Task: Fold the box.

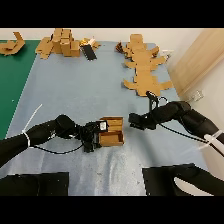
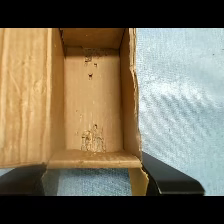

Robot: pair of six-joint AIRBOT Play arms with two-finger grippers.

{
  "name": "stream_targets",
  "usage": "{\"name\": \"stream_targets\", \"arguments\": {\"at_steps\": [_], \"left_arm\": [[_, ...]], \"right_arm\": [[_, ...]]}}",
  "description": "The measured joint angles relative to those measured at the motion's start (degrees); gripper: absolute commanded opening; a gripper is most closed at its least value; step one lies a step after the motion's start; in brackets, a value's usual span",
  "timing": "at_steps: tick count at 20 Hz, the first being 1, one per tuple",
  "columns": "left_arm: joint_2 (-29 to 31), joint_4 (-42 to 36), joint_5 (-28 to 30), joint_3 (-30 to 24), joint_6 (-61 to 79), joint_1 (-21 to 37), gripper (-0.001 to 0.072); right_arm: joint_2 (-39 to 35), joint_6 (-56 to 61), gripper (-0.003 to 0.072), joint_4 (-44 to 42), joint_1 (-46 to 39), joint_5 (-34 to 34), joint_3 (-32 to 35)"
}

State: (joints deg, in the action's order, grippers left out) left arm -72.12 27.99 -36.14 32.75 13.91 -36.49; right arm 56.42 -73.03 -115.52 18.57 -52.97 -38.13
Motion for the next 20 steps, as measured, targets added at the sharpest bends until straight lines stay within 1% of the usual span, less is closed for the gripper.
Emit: {"name": "stream_targets", "arguments": {"at_steps": [2,4,6,9,12,15,17,20], "left_arm": [[0.0,0.0,0.0,0.0,0.0,0.0,0.0501],[0.0,0.0,0.0,0.0,0.0,0.0,0.0500],[0.0,0.0,0.0,0.0,0.0,0.0,0.0501],[0.0,0.0,0.0,0.0,0.0,0.0,0.0501],[0.0,0.0,0.0,0.0,0.0,0.0,0.0501],[0.0,0.0,0.0,0.0,0.0,0.0,0.0500],[0.0,0.0,0.0,0.0,0.0,0.0,0.0500],[0.0,0.0,0.0,0.0,0.0,0.0,0.0500]], "right_arm": [[4.5,-13.7,0.0003,-9.3,-4.9,0.3,-1.2],[9.8,-26.1,0.0003,-17.5,-7.2,-2.0,-3.8],[14.7,-37.0,0.0003,-25.0,-7.9,-4.6,-6.7],[18.6,-49.7,0.0003,-33.5,-6.9,-7.9,-9.1],[20.0,-58.7,0.0003,-37.9,-4.3,-11.2,-9.3],[19.5,-64.8,0.0003,-39.6,-0.9,-12.0,-7.2],[17.2,-67.7,0.0003,-39.8,1.6,-9.9,-4.9],[11.3,-70.9,0.0003,-38.7,5.9,-3.3,-1.1]]}}
